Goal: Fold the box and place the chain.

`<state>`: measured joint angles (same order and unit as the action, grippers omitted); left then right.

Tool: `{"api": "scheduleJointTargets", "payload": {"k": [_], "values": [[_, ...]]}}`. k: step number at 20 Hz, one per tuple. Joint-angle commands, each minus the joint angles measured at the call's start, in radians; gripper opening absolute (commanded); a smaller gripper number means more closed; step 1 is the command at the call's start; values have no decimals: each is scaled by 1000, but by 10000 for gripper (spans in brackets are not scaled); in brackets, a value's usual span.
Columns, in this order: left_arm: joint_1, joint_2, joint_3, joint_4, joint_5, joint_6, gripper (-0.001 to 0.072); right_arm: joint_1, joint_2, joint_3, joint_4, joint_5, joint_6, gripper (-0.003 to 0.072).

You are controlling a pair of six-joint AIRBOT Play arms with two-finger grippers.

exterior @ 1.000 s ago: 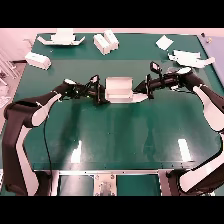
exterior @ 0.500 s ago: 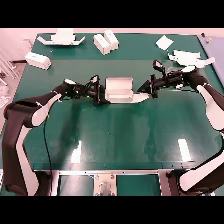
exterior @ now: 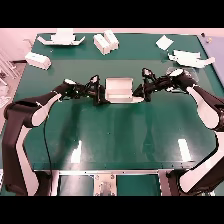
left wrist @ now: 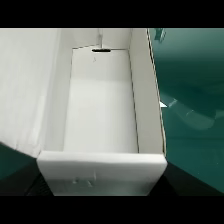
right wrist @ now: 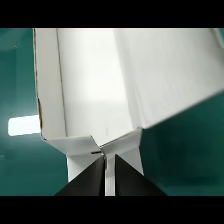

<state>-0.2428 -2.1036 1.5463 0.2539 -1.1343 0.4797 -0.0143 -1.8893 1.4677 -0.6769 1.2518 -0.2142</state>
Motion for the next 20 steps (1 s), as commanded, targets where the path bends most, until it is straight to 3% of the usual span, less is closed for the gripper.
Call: {"api": "scheduleJointTargets", "payload": {"k": [1,5,6,12,16,20], "values": [[0,1,0,0,0,0,537,26,-5,0,-13,-6,-19,87],[0,1,0,0,0,0,537,-6,-5,0,-143,-50,42,65],[0,1,0,0,0,0,537,-24,-5,0,-144,-51,67,11],[0,1,0,0,0,0,537,-71,6,14,8,-48,128,12],[0,1,0,0,0,0,536,-98,14,89,7,-48,341,12],[0,1,0,0,0,0,537,-174,14,160,-56,-47,680,11]]}}
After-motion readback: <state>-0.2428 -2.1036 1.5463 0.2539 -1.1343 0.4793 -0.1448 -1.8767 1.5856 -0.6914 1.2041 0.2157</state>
